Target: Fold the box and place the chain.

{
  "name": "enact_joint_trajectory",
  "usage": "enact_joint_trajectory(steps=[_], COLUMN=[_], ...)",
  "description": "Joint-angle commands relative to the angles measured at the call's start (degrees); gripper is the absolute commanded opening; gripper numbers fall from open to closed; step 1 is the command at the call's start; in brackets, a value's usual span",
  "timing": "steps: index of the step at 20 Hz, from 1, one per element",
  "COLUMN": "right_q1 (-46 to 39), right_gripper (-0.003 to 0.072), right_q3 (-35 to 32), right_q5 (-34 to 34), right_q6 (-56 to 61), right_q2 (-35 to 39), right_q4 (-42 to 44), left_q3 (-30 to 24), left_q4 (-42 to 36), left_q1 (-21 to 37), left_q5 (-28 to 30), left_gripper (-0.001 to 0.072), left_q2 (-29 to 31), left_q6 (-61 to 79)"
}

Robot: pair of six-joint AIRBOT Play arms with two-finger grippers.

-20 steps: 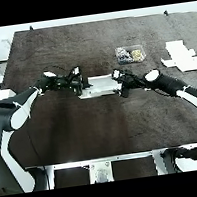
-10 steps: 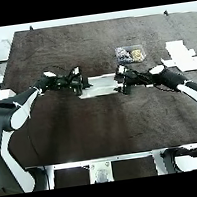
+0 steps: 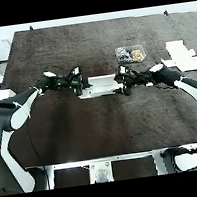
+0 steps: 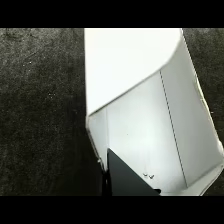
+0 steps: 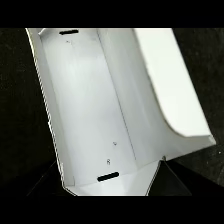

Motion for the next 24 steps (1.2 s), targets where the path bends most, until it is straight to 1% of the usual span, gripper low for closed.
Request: enact_joint_trajectory(steps=[1,6,9,14,16,20,24], right_q1=[-0.4,-0.5,-0.5,-2.3,-2.9,-2.1,-1.2], right_gripper=[0.0701,0.0701,0.0700,0.0701,0.0700,0.0700,0.0700], right_q3=[2.3,5.6,7.7,9.5,10.3,11.8,13.6], right_q5=[4.3,9.8,12.0,12.3,12.3,12.3,13.3], right_q6=[-2.5,-3.5,-4.2,-3.3,-1.6,0.6,0.2], right_q2=[-1.8,-5.9,-7.2,-8.5,-9.0,-10.0,-12.1], right_q4=[1.7,2.4,4.1,3.1,0.8,-3.3,-3.5], left_q3=[0.0,0.0,0.0,0.0,0.0,0.0,0.0], left_q4=[0.1,0.3,0.3,0.0,-0.4,-0.5,-0.5], left_q1=[0.0,0.0,0.0,0.0,0.0,0.0,0.0], left_q5=[-0.2,-0.2,-0.1,0.2,0.3,0.3,0.3], left_gripper=[0.0023,0.0023,0.0023,0.0022,0.0023,0.0023,0.0023], left_q2=[0.0,0.0,0.0,0.0,0.0,0.0,0.0], left_q6=[0.0,0.0,0.0,0.1,0.1,0.3,0.7])
